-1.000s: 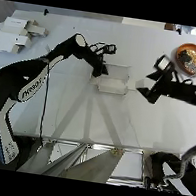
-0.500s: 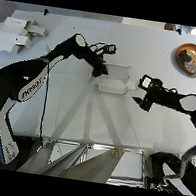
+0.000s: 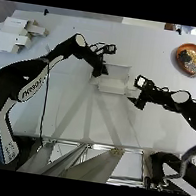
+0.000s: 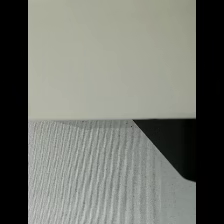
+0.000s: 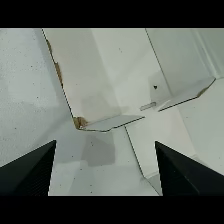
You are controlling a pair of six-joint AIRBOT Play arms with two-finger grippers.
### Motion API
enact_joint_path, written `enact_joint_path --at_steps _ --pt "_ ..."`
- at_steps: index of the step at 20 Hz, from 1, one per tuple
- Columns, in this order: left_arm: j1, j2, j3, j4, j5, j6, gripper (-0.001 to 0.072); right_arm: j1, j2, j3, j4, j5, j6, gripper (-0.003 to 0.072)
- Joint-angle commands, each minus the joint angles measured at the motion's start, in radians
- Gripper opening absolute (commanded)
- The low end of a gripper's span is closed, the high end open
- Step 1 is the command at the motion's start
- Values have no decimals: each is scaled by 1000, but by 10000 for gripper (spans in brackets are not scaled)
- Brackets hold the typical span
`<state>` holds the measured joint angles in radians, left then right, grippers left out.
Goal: Fold the box and place the chain.
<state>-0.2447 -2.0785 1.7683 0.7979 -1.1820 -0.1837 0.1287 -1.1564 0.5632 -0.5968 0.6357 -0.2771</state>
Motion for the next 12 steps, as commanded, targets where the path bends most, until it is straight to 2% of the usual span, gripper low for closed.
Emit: enact_joint_path --at_steps 1,5,12 --pt "0 -1 0 0 0 0 19 -46 -77 0 177 47 -294 704" --pt "0 -1 0 0 0 0 19 -81 -147 0 271 55 -430 704" --pt "0 -1 0 0 0 0 19 -81 -235 1 560 58 -645 704"
